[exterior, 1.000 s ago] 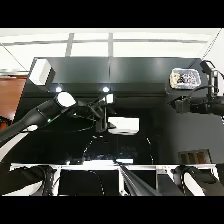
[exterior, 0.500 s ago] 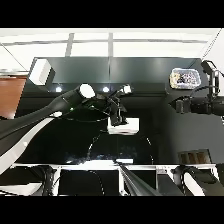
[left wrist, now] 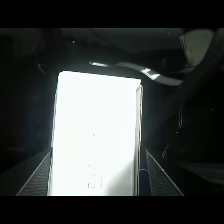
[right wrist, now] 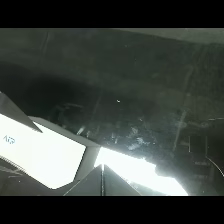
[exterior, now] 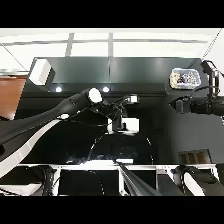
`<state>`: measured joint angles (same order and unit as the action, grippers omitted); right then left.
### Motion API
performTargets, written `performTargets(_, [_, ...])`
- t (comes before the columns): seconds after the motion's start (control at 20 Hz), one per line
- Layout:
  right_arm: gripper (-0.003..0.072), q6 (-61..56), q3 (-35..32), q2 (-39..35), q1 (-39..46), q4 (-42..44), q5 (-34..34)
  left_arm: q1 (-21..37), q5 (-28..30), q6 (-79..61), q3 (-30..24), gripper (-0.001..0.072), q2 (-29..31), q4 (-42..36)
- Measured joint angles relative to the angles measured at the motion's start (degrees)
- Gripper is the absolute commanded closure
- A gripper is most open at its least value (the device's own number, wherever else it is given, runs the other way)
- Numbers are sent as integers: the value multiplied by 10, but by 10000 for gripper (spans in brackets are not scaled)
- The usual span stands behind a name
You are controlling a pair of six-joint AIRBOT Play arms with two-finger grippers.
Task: Fold the box and place the chain.
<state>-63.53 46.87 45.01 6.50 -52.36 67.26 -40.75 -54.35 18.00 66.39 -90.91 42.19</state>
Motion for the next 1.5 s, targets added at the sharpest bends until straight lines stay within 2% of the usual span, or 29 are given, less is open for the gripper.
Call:
performTargets(0.35, [670, 0, 0, 0, 0, 0, 0, -21, 2, 0, 1, -2, 0, 29])
performTargets(0.7, [670, 0, 0, 0, 0, 0, 0, -48, 18, 1, 1, -2, -4, 107])
performTargets(0.75, [670, 0, 0, 0, 0, 0, 0, -51, 28, 1, 1, 40, -7, 118])
performTargets(0.85, [670, 0, 0, 0, 0, 0, 0, -55, 42, 7, 1, 340, -10, 130])
performTargets(0.9, [670, 0, 0, 0, 0, 0, 0, -56, 46, 19, 2, 400, -10, 135])
performTargets(0.95, [670, 0, 0, 0, 0, 0, 0, -57, 49, 34, 3, 424, -8, 144])
performTargets(1.05, [670, 0, 0, 0, 0, 0, 0, -52, 48, 75, 7, 422, 5, 163])
performTargets(1.25, [670, 0, 0, 0, 0, 0, 0, -2, -10, 186, 11, 420, 49, 219])
performTargets(1.5, [670, 0, 0, 0, 0, 0, 2, 149, -136, 372, 12, 413, 94, 340])
